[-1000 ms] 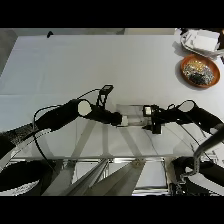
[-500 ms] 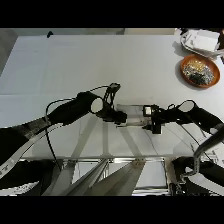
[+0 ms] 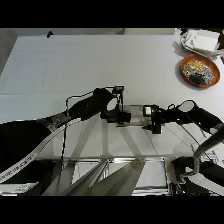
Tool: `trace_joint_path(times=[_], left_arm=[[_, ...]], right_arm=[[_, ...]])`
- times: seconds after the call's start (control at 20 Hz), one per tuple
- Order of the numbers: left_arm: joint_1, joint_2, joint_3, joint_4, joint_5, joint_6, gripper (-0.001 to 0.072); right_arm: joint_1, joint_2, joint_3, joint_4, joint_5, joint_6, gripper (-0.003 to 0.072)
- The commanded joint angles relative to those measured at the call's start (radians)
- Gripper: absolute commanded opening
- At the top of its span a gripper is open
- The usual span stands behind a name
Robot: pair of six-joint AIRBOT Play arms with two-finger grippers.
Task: Fold the box and place the chain.
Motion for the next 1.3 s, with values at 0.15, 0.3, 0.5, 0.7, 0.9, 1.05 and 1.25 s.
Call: trace_joint_path(times=[0.15, 0.3, 0.5, 0.7, 0.9, 1.05, 1.25], left_arm=[[-0.024, -0.038, 0.012, 0.058, -0.024, -0.151, 0.0171], [-0.039, -0.055, 0.012, 0.059, -0.014, -0.179, 0.0128], [-0.053, -0.058, 0.012, 0.059, 0.01, -0.185, 0.0001], [-0.053, -0.058, 0.012, 0.055, 0.006, -0.19, 0.0028], [-0.053, -0.058, 0.012, 0.048, 0.014, -0.19, 0.0272], [-0.053, -0.058, 0.012, 0.048, 0.015, -0.19, 0.0054], [-0.053, -0.058, 0.012, 0.049, 0.018, -0.191, 0.0001]], right_arm=[[0.0, 0.001, 0.0, 0.0, 0.0, 0.0, 0.0296], [0.0, 0.001, 0.0, 0.0, 0.0, 0.0, 0.0296], [0.0, 0.001, 0.0, 0.0, 0.0, 0.0, 0.0296], [0.0, 0.0, 0.0, 0.0, 0.0, 0.0, 0.0296], [0.0, 0.001, 0.0, 0.0, 0.0, 0.0, 0.0296], [0.0, 0.001, 0.001, 0.0, 0.0, 0.0, 0.0296], [0.0, 0.001, 0.0, 0.0, 0.0, 0.0, 0.0296]])
